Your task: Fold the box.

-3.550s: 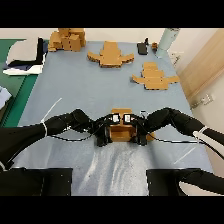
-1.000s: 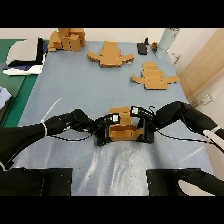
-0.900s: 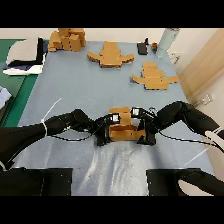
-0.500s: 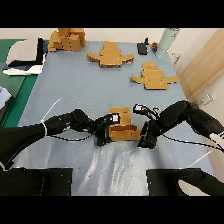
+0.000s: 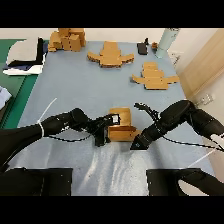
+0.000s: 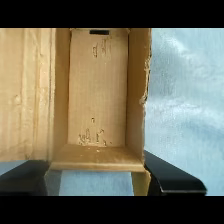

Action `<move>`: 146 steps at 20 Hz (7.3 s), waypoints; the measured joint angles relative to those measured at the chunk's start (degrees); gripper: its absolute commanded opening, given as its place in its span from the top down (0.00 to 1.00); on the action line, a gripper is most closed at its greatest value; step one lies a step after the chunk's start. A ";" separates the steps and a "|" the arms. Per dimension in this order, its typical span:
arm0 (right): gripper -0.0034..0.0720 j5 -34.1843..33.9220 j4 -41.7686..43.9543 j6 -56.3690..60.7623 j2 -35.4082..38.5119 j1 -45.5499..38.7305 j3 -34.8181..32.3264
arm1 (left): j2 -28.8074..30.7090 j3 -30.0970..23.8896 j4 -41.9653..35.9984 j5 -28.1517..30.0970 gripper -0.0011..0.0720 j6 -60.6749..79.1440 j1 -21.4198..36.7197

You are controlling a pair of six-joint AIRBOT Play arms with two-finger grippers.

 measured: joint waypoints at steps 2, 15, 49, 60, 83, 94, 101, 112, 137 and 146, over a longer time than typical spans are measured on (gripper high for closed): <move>0.00 -0.02 1.55 0.48 0.00 0.00 0.00 | 1.36 0.00 3.63 -2.32 0.40 -2.64 0.00; 0.00 0.02 5.09 1.31 0.00 0.00 0.00 | 1.79 -1.95 7.48 -3.26 0.40 -8.26 0.00; 0.33 9.27 5.40 17.90 -1.84 0.00 -0.07 | -0.66 -2.03 7.34 2.32 0.40 -7.41 -3.28; 0.95 16.85 8.81 18.75 -2.60 0.09 2.95 | -0.63 -2.03 8.20 1.05 0.40 -7.78 -3.26; 0.95 30.01 2.40 14.99 -13.49 6.80 6.64 | -0.70 -0.22 11.21 -2.38 0.40 -12.13 -3.28; 0.95 36.17 -4.68 11.43 -10.69 11.50 5.01 | -0.70 -0.22 11.45 -2.25 0.40 -12.17 -3.28; 0.95 27.10 -17.92 12.79 7.43 11.72 3.30 | -0.70 -0.22 11.47 -2.23 0.40 -12.17 -3.28; 0.13 16.28 -28.59 0.02 22.58 11.87 -9.90 | -0.70 -0.22 11.47 -2.21 0.40 -12.17 -3.28; 0.52 36.74 -15.32 -31.34 8.98 14.99 -11.45 | -0.70 -0.22 11.47 -2.23 0.40 -12.15 -3.28; 0.08 38.34 -11.69 -34.67 5.73 17.46 -11.43 | -0.70 -0.22 11.63 -2.25 0.40 -11.96 -3.28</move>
